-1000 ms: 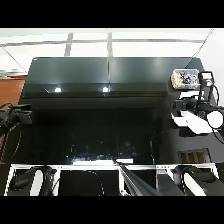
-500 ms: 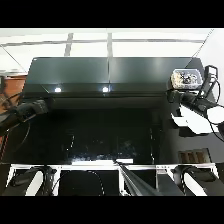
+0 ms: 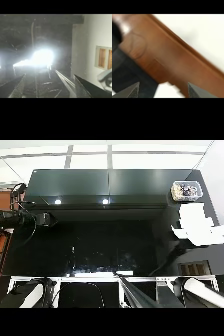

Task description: Fold the box and place the chain.

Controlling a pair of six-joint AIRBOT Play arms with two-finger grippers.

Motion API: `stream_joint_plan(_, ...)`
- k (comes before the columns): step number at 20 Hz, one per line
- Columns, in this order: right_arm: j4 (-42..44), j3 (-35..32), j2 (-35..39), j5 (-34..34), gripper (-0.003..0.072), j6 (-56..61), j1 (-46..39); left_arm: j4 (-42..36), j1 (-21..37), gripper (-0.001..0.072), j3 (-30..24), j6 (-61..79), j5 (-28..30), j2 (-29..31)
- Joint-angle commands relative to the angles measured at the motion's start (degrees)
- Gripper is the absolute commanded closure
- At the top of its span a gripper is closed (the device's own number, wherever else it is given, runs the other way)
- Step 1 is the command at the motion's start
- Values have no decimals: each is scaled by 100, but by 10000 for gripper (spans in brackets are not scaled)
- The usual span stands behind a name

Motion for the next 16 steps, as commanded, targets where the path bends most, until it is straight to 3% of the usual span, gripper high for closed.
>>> stream_joint_plan(1,2022,1403,-1399,1320,-34,-1687,-1427,61,-13,-6,122,-387,-205,-44)
stream_joint_plan(5,2328,2603,-2940,3462,-34,-3606,-1394,39,-13,-3,122,-833,-61,-70)
stream_joint_plan(11,2308,2726,-3423,3783,-34,-4387,-911,0,-15,-1,122,-981,-63,-81)
stream_joint_plan(12,2304,2728,-3401,3821,41,-4415,-863,-44,-15,-1,122,-981,-63,-81)
stream_joint_plan(14,2286,2726,-3342,4028,332,-4424,-798,-85,-15,-1,122,-975,-68,-81)
stream_joint_plan(15,2280,2728,-3281,4157,576,-4426,-782,-87,-15,-1,122,-973,-74,-81)
stream_joint_plan(16,2284,2726,-3189,4269,628,-4428,-772,-85,-15,-1,122,-975,-94,-81)
